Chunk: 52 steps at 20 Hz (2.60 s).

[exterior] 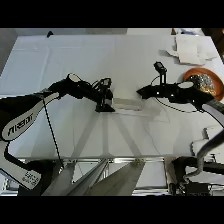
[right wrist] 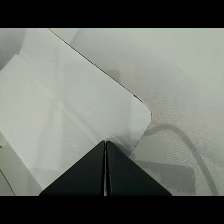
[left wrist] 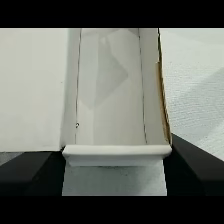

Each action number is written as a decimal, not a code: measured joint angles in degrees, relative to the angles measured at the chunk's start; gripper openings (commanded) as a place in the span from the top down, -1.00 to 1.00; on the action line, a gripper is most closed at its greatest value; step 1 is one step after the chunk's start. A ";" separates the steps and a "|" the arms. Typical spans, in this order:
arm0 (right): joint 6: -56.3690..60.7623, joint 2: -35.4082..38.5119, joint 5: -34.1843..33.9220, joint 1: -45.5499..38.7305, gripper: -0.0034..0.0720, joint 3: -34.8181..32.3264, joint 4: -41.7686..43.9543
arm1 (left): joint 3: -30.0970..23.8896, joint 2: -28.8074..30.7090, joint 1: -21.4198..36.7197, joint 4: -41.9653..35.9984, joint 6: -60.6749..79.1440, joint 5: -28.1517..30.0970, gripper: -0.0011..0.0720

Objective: Fold the box and place the chain.

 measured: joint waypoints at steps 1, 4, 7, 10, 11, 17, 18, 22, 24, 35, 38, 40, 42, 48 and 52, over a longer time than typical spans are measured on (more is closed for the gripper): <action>-0.57 0.42 0.04 0.00 0.88 0.00 -0.07 | 0.00 0.00 0.00 0.00 0.00 0.00 0.59; -2.21 4.07 0.48 0.00 0.59 0.00 -1.81 | 0.00 0.00 0.00 0.02 0.02 -0.04 0.59; -2.95 10.62 1.38 0.00 0.28 0.00 -9.27 | 0.00 0.00 0.02 0.04 0.04 -0.07 0.59; -3.26 17.77 5.88 0.02 0.18 0.00 -19.39 | 0.00 0.00 0.02 0.04 0.04 -0.07 0.59; -3.28 20.02 8.17 0.00 0.18 0.00 -23.17 | 0.00 0.00 0.02 0.04 0.04 -0.07 0.59; -2.78 25.62 19.82 0.00 -0.09 -0.07 -41.00 | 0.00 0.00 0.02 0.02 0.04 -0.07 0.59; -3.23 25.49 20.52 0.00 -0.19 -0.13 -42.64 | 0.00 0.00 0.02 0.02 0.04 -0.09 0.59; -7.76 21.27 19.08 0.00 -0.19 -0.55 -43.89 | 0.00 0.00 0.02 0.02 0.04 -0.09 0.59; -11.50 17.92 16.76 0.00 -0.19 -0.61 -41.35 | 0.00 0.00 0.02 0.02 0.04 -0.09 0.59; -25.81 7.93 8.59 3.65 -0.15 -0.70 -31.04 | 0.00 0.00 0.02 0.02 0.04 -0.09 0.59; -26.25 7.52 8.96 3.93 0.14 -0.70 -31.78 | 0.00 0.00 0.02 0.02 0.02 -0.09 0.59; -26.43 7.39 9.66 4.00 0.14 -0.70 -32.13 | 0.00 0.00 0.02 0.00 0.02 -0.09 0.59; -26.60 7.34 10.73 4.04 0.18 -0.68 -32.13 | 0.00 0.00 0.02 0.00 0.02 -0.09 0.59; -26.84 7.28 12.48 4.04 0.53 -0.70 -29.33 | 0.00 0.00 0.02 0.02 0.02 -0.09 0.59; -27.45 7.26 12.79 4.04 0.48 -0.68 -27.91 | 0.00 0.00 0.02 0.02 0.02 -0.11 0.59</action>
